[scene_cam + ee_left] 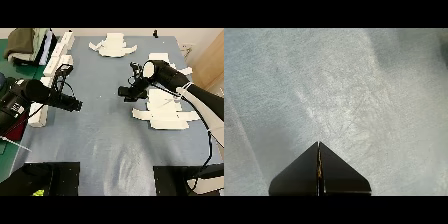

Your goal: Fold the box.

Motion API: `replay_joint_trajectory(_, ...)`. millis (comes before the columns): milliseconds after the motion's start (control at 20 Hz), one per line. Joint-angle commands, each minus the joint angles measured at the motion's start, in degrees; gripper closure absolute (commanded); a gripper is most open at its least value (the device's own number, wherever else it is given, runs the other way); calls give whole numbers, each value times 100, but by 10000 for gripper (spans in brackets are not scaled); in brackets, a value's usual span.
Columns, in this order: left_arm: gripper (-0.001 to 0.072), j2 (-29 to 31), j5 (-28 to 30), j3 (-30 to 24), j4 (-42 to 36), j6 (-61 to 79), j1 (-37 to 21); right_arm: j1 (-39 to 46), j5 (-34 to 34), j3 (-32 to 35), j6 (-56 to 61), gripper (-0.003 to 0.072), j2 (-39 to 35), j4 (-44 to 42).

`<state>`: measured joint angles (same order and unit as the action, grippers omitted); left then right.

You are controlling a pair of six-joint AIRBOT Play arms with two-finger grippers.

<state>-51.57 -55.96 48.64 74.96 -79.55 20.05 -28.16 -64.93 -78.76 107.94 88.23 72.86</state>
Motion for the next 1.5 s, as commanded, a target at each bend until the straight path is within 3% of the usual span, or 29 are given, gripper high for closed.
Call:
replay_joint_trajectory(0, 692, 2, 2, -2, 2, 2, -2, -2, -2, -2, 0, 666, 2, -2)
replay_joint_trajectory(550, 692, 2, 2, -2, 2, 2, -2, -2, 7, -2, 0, 667, 2, -2)
replay_joint_trajectory(800, 692, 2, 7, -2, 0, 7, -2, -2, 848, -2, 4, 667, 2, -37)
replay_joint_trajectory(1100, 692, -4, 750, -2, -42, 2, -2, -4, 1110, -2, 4, 668, 17, -46)
replay_joint_trajectory(1450, 691, -35, 992, -2, -81, 2, -2, -61, 1069, 2, 448, 669, 101, -372)
